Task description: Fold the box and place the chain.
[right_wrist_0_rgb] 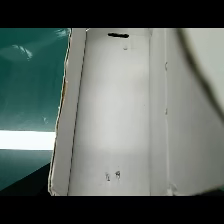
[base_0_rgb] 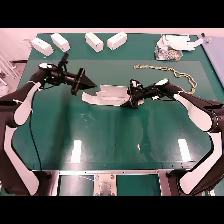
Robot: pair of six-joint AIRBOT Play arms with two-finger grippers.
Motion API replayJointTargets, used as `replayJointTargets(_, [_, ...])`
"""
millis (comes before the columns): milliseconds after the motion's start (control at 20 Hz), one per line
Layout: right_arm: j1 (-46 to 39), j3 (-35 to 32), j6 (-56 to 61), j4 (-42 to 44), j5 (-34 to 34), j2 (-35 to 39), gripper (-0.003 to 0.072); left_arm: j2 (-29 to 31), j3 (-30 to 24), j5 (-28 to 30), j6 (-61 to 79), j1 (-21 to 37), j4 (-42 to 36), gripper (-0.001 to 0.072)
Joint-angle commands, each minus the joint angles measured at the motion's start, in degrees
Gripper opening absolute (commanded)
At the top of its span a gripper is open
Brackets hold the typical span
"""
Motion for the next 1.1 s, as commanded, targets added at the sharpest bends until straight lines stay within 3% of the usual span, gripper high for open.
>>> replayJointTargets(0, [0.0,0.0,0.0,0.0,0.0,0.0,0.0564,4.1,-5.7,9.3,-0.3,-2.4,4.0,0.0011])
replayJointTargets(150, [0.0,0.0,0.0,0.0,0.0,0.0,0.0563,5.8,-10.6,15.8,1.9,-3.2,4.0,0.0011])
replayJointTargets(600, [0.0,0.0,0.0,0.0,0.0,0.0,0.0564,5.6,-10.7,34.5,6.5,-8.3,1.3,0.0014])
replayJointTargets(1050, [0.0,0.0,0.0,0.0,0.0,0.0,0.0563,5.4,-10.7,43.0,7.9,-8.5,0.9,0.0016])
